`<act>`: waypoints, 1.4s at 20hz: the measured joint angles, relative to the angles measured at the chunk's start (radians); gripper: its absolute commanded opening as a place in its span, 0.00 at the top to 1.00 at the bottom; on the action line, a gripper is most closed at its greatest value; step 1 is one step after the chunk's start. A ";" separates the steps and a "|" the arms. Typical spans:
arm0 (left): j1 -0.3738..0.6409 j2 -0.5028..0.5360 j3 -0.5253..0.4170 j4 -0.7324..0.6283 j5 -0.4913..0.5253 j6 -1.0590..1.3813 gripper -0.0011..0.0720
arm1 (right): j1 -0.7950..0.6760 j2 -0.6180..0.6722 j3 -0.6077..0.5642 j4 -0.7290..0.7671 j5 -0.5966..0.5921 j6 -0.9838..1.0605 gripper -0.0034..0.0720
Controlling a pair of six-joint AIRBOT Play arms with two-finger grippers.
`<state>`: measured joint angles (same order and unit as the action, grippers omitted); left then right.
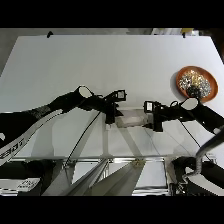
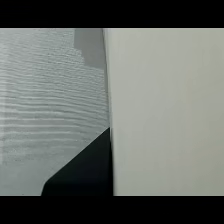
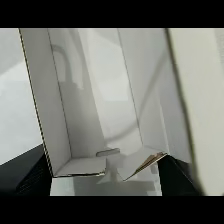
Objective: Fold the box and place the chain.
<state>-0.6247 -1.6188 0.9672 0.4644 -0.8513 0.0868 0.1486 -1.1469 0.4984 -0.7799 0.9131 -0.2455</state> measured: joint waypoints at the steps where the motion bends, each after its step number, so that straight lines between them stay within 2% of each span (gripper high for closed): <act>1: 0.000 0.000 0.000 0.000 -0.002 0.000 0.97 | 0.009 0.000 -0.004 -0.005 -0.006 0.000 0.20; 5: 0.000 0.000 0.000 0.001 -0.002 0.000 0.97 | 0.034 -0.001 -0.012 -0.006 -0.026 0.000 0.20; 7: 0.000 0.000 0.000 0.001 -0.002 0.000 0.97 | 0.039 -0.002 -0.013 -0.005 -0.030 -0.001 0.26; 12: 0.000 0.000 0.000 0.001 0.000 -0.001 0.97 | 0.044 -0.022 -0.014 0.000 -0.037 -0.003 0.27; 14: 0.000 0.000 0.000 0.000 0.000 -0.001 0.97 | 0.045 -0.031 -0.014 0.002 -0.040 -0.004 0.35; 16: 0.000 0.000 0.000 0.000 0.000 -0.001 0.97 | 0.045 -0.037 -0.014 0.002 -0.040 -0.005 0.35; 18: 0.000 0.000 0.000 0.000 0.001 -0.001 0.97 | 0.045 -0.040 -0.014 0.002 -0.042 -0.005 0.42; 20: 0.000 0.000 0.000 0.000 0.001 -0.001 0.97 | 0.045 -0.044 -0.014 0.002 -0.044 -0.005 0.43; 23: 0.000 0.000 0.000 0.000 0.001 -0.001 0.97 | 0.045 -0.048 -0.014 0.000 -0.048 -0.004 0.54; 28: 0.000 0.000 0.000 0.000 0.002 -0.001 0.97 | 0.045 -0.049 -0.014 -0.004 -0.051 -0.002 0.54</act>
<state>-0.6243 -1.6184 0.9668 0.4641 -0.8497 0.0856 0.1940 -1.1957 0.4843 -0.7837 0.8619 -0.2474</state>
